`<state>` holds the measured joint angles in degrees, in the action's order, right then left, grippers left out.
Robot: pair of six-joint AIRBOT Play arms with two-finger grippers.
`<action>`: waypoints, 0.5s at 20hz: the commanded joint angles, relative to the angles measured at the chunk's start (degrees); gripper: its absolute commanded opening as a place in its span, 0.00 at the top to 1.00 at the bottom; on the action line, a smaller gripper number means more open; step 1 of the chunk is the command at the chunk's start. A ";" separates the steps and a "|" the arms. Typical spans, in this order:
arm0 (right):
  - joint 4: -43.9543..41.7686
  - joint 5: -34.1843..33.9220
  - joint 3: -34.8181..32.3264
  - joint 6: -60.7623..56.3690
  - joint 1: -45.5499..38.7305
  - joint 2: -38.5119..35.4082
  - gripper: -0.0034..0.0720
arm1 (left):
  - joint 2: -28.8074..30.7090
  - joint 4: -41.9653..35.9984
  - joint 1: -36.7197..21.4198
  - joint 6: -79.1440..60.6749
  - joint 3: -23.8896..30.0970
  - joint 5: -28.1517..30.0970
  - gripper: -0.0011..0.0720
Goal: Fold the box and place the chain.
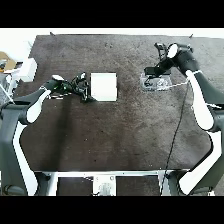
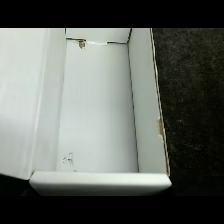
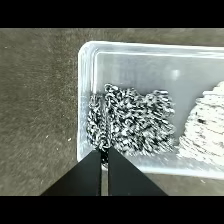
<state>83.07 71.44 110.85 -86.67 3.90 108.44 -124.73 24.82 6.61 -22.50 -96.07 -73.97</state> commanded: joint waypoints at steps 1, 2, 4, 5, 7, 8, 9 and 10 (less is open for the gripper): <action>0.46 0.55 0.11 1.44 0.57 -6.45 0.95 | 0.02 0.02 0.00 -0.02 0.00 0.00 0.37; 0.48 -0.24 0.11 1.90 0.96 -9.07 0.95 | 0.02 0.02 0.00 0.00 0.00 0.02 0.36; 0.50 -2.93 0.11 3.10 2.16 -14.51 0.95 | 0.02 0.02 0.00 0.00 0.00 0.02 0.37; 0.70 -4.87 0.11 3.15 2.95 -17.20 0.95 | 0.02 0.02 0.00 0.00 0.00 0.02 0.36; 2.29 -10.69 0.11 3.80 5.35 -22.80 0.95 | 0.02 0.02 0.00 0.00 0.00 0.02 0.36; 3.30 -14.32 0.11 4.26 6.97 -25.64 0.95 | 0.02 0.02 0.00 0.00 0.00 0.02 0.37; 3.78 -18.12 0.11 5.22 8.61 -28.09 0.95 | 0.02 0.02 0.00 0.00 0.00 0.02 0.37; 4.39 -22.49 0.11 6.43 10.69 -30.42 0.95 | 0.02 0.02 0.00 0.00 0.00 0.02 0.37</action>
<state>85.36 60.01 110.93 -82.72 10.55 84.97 -124.73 24.82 6.61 -22.50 -96.07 -73.97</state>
